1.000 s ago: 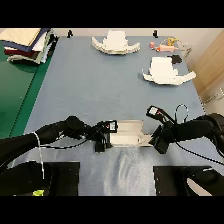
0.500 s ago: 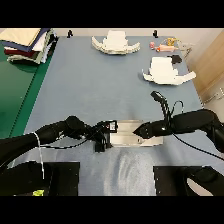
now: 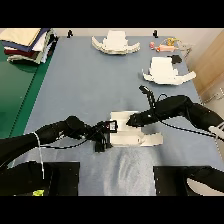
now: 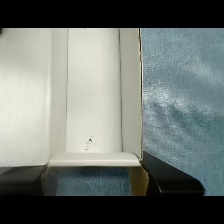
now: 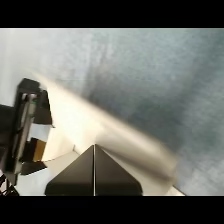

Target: Fold the box.

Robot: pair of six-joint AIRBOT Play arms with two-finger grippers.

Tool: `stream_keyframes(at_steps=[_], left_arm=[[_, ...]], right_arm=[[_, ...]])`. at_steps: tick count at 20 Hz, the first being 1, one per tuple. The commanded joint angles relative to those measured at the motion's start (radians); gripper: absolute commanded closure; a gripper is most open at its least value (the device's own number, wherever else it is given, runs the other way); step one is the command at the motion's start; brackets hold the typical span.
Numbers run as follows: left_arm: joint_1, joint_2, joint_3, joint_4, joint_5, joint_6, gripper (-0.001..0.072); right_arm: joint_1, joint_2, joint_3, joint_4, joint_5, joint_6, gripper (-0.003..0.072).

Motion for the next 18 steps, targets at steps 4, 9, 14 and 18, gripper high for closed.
stream_keyframes(at_steps=[4, 9, 14, 18], left_arm=[[0.001, 0.0, 0.0, 0.0, 0.0, 0.0, 0.0183], [0.001, 0.0, 0.0, 0.0, 0.0, 0.0, 0.0182], [0.001, 0.0, 0.0, 0.0, 0.0, 0.0, 0.0183], [0.001, 0.0, 0.0, 0.0, 0.0, 0.0, 0.0183]], right_arm=[[0.047, -0.153, 0.008, -0.002, 0.02, -0.049, 0.0683], [0.059, -0.153, 0.008, -0.007, 0.044, -0.053, 0.0683], [0.059, -0.112, 0.015, -0.009, 0.043, -0.079, 0.0683], [0.058, -0.004, 0.016, -0.067, 0.072, -0.096, 0.0683]])
